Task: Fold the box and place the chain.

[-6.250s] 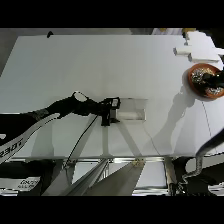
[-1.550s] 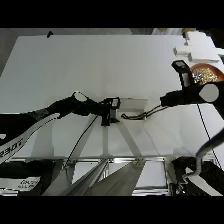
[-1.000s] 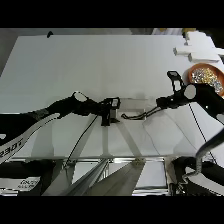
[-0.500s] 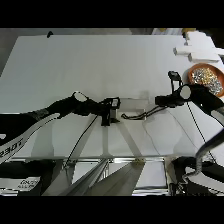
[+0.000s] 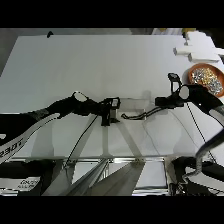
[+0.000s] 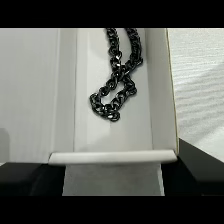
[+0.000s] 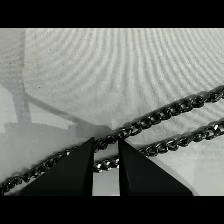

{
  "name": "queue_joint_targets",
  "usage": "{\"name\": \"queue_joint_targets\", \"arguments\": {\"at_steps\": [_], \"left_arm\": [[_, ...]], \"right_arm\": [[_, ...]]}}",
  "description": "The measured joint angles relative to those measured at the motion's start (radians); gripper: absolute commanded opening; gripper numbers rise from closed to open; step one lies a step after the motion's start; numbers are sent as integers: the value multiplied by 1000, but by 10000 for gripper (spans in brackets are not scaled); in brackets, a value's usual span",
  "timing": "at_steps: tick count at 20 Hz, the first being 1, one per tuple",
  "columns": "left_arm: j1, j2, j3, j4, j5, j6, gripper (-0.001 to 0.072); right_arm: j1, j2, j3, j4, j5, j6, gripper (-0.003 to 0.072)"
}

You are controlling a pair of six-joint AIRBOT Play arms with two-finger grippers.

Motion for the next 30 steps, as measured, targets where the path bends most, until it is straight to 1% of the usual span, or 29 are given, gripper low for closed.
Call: {"name": "queue_joint_targets", "arguments": {"at_steps": [1, 5, 7, 9, 13, 16, 19, 22, 25, 30], "left_arm": [[0, 0, 0, 0, 0, 0, 39], [0, 0, 0, 0, 0, 0, 39], [0, 0, 0, 0, 0, 0, 39], [0, 0, 0, 0, 0, 0, 39], [0, 0, 0, 0, 0, 0, 39], [0, 0, 0, 0, 0, 0, 39], [0, 0, 0, 0, 0, 0, 39], [0, 0, 0, 0, 0, 0, 39], [0, 0, 0, 0, 0, 0, 39], [0, 0, 0, 0, 0, 0, 39]], "right_arm": [[0, -1, 0, -2, 1, 0, 13], [0, 3, -1, 3, 9, -26, 13], [1, 37, -2, 11, 40, -52, 13], [4, 103, -2, 6, 69, -77, 13], [48, 300, -1, 31, 143, -107, 13], [106, 443, -1, 105, 188, -122, 13], [179, 530, -2, 204, 202, -130, 13], [268, 566, -2, 275, 173, -133, 13], [356, 579, -2, 322, 112, -135, 13], [468, 550, -2, 368, -8, -136, 13]]}}
